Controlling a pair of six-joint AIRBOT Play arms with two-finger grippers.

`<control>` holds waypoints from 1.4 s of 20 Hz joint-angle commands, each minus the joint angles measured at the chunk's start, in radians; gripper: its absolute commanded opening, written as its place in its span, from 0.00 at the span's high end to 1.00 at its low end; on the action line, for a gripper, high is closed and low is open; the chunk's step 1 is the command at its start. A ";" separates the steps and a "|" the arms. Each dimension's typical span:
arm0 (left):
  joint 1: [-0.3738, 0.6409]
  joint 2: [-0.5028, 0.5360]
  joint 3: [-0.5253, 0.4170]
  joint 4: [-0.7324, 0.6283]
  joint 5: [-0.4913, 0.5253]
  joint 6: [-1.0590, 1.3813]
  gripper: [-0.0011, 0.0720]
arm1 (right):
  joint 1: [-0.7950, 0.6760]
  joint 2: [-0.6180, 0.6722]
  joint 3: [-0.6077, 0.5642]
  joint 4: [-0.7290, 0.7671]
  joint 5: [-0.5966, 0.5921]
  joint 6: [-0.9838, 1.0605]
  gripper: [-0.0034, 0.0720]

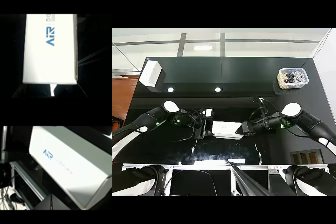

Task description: Fold the box and place the chain.

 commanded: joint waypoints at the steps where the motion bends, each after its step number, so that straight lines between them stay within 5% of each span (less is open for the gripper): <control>1: 0.000 0.000 0.001 0.000 -0.001 0.002 0.32 | -0.008 -0.005 -0.009 -0.042 -0.050 0.017 0.94; 18: 0.000 0.000 0.001 -0.002 -0.002 0.002 0.32 | -0.007 -0.023 -0.008 -0.195 -0.076 0.112 0.94; 22: 0.003 0.008 0.001 -0.006 -0.023 -0.001 0.32 | -0.015 -0.002 0.059 -0.174 0.030 0.077 0.94; 23: 0.006 0.018 0.001 -0.006 -0.023 -0.002 0.25 | -0.031 0.020 0.093 -0.178 0.066 0.072 0.94; 24: 0.009 0.031 0.001 0.001 -0.023 -0.002 0.05 | -0.056 0.046 0.126 -0.192 0.086 0.070 0.94; 28: 0.034 0.085 0.044 0.205 -0.029 -0.231 0.00 | -0.232 0.197 0.169 -0.332 0.099 0.093 0.94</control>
